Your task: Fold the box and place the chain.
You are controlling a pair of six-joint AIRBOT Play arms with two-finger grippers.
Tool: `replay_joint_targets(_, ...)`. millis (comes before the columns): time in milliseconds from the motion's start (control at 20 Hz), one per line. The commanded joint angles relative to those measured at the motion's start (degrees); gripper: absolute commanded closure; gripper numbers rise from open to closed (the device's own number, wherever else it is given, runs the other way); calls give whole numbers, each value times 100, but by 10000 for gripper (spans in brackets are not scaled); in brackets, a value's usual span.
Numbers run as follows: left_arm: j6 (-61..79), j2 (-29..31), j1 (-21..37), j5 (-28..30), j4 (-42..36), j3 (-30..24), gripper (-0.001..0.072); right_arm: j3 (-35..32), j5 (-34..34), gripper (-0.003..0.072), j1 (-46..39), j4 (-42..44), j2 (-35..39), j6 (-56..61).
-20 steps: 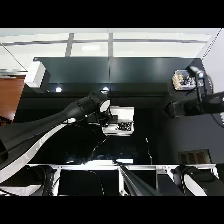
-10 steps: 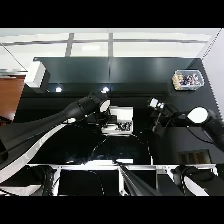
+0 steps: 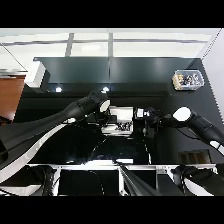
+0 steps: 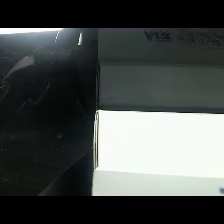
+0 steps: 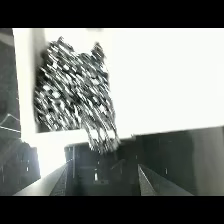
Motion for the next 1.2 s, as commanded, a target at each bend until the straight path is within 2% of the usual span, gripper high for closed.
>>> replay_joint_targets(0, -7, 0, 2, 2, -4, -2, 683, 170, -190, 203, 223, 160, -162, -341)
replay_joint_targets(300, -7, 0, 2, -24, -2, -2, 683, 341, -13, 215, 221, 111, -212, -234)
replay_joint_targets(350, -7, 0, 2, -24, -2, -2, 683, 341, 55, 354, 221, 109, -212, -96)
replay_joint_targets(400, -7, 0, 2, -26, -2, -2, 683, 341, 157, 622, 221, 94, -212, -50)
replay_joint_targets(450, -7, 0, 2, -26, -2, -2, 683, 341, 247, 663, 221, 46, -212, -28)
replay_joint_targets(700, -7, 0, 2, -24, -2, -2, 683, 343, 264, 671, 219, -297, -175, 367)
replay_joint_targets(950, -7, 0, 2, -26, -4, -2, 683, 496, 354, 671, 214, -1287, 413, 2037)
replay_joint_targets(1050, -7, 0, 2, -26, -4, -2, 683, 608, 433, 671, 225, -977, 688, 2758)
replay_joint_targets(1150, -7, 0, 2, -26, -4, -2, 683, 616, 518, 670, 232, 212, 715, 3053)
